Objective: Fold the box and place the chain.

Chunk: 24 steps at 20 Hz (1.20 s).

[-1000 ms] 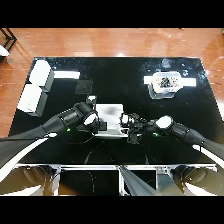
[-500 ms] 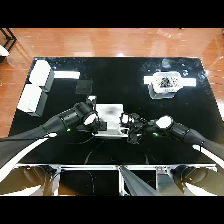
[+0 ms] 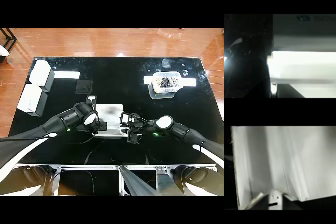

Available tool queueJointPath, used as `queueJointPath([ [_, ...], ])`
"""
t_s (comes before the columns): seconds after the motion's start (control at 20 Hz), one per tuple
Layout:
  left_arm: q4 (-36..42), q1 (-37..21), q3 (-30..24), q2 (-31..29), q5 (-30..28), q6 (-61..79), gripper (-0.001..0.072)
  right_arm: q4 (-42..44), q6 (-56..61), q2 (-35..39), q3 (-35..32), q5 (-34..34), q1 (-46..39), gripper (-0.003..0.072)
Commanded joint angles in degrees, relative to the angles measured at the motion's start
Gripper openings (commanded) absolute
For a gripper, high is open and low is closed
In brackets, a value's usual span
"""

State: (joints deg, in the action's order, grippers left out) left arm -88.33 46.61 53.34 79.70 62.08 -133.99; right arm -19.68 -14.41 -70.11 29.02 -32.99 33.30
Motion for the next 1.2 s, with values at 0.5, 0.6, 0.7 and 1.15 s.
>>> queueJointPath([
  [0.5, 0.3, 0.0, 0.0, 0.0, -0.5, 0.0, 0.0021, -20.9, 49.2, 15.8, 0.2, -20.9, -19.4, 0.0023],
  [0.6, 0.3, 0.0, 0.0, 0.0, -0.5, 0.0, 0.0021, -20.7, 56.8, 19.2, 0.5, -25.7, -26.7, 0.0022],
  [0.7, 0.3, 0.0, 0.0, 0.0, -0.4, 0.0, 0.0021, -20.9, 63.8, 21.9, 1.0, -29.7, -34.2, 0.0022],
  [1.15, 0.0, 0.0, 0.0, 0.0, -1.5, 0.0, 0.0021, -30.7, 93.9, 19.8, -3.2, -30.7, -45.9, 0.0022],
])
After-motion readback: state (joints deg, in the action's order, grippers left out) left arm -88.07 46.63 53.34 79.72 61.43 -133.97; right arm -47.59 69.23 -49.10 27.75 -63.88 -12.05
